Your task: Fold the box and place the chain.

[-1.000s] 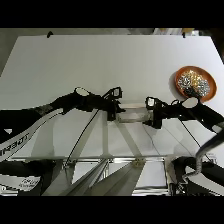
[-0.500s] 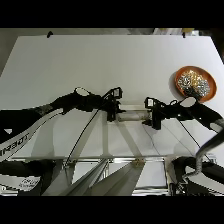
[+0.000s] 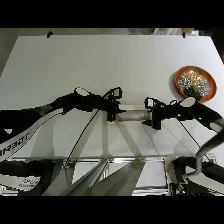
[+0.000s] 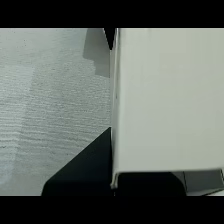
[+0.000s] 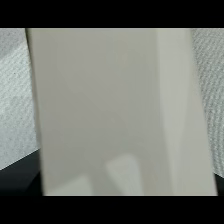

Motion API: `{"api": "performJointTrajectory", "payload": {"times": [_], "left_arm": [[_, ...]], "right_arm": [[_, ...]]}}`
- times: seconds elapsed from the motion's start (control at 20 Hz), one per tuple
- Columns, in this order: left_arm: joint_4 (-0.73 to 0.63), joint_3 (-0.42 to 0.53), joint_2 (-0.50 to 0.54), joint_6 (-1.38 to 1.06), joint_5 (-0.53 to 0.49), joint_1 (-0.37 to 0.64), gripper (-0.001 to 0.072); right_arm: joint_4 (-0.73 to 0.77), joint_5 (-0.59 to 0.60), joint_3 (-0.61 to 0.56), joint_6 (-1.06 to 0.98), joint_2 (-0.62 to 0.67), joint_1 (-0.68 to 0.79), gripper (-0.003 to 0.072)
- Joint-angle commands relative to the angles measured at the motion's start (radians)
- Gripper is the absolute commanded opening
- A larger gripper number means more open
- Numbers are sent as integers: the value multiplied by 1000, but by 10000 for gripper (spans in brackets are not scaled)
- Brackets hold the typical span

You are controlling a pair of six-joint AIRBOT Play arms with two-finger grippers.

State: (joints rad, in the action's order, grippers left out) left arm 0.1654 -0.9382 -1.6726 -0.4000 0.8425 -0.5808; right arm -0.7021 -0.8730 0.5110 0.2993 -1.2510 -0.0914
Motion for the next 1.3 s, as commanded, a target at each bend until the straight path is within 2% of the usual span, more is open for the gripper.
{"api": "performJointTrajectory", "payload": {"times": [0.0,0.65,0.7,0.8,0.85,0.95,1.1,1.15,1.2,1.25], "left_arm": [[0,0,-1,0,-1,0,8],[8,0,8,7,6,3,13],[12,0,17,7,6,3,82],[31,0,45,8,-2,3,339],[51,0,62,10,-8,3,401],[149,0,107,95,-25,15,415],[420,0,194,356,-15,61,415],[519,0,233,448,6,79,412],[595,0,271,513,37,90,323],[662,0,314,555,83,88,3]], "right_arm": [[-1,0,0,-2,0,-1,394],[-1,0,0,-2,0,-1,394],[-1,0,0,-2,0,-1,394],[0,0,0,-2,0,-1,394],[0,0,0,-2,0,-1,394],[-1,0,0,-2,0,-1,394],[0,0,0,-2,0,-1,394],[-1,0,0,-2,0,-1,394],[-1,0,0,-2,0,-1,394],[0,0,0,-2,0,-1,394]]}}
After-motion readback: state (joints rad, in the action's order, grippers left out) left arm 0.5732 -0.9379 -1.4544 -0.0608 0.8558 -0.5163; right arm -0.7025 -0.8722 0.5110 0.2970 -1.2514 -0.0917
